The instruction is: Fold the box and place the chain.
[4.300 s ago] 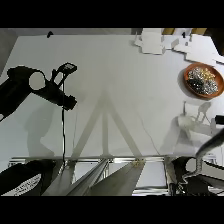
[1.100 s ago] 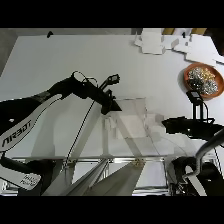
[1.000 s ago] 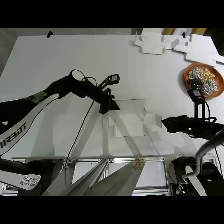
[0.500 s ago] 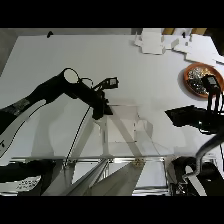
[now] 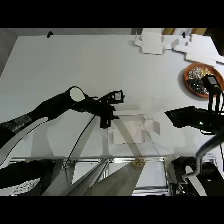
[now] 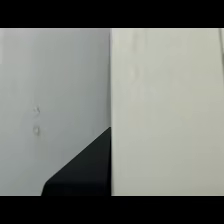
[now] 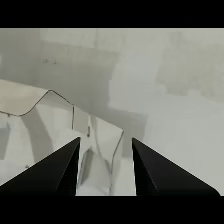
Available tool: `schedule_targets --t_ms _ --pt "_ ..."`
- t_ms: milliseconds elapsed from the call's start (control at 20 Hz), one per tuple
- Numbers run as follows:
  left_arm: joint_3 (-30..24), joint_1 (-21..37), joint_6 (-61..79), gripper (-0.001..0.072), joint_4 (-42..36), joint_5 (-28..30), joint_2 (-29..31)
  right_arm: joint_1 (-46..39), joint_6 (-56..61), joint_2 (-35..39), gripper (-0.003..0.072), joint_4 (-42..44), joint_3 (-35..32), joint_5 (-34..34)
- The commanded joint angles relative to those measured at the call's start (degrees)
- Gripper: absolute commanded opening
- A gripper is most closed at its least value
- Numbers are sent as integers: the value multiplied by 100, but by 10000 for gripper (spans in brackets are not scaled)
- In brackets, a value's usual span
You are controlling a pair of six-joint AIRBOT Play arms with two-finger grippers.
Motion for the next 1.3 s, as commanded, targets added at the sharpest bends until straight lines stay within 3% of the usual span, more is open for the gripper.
schedule_targets --t_ms 0,550,850,1250 --pt "-118 -66 1353 -1 -636 184 11 4 -42 2 366 -35 4 55" --pt "-116 -66 1134 4 -588 629 -83 4 -192 2 366 -44 0 203" --pt "-114 -66 332 2 415 321 -83 4 -192 2 366 -44 -2 219" --pt "-116 -66 398 4 428 573 -138 4 -192 2 366 -44 -2 262"
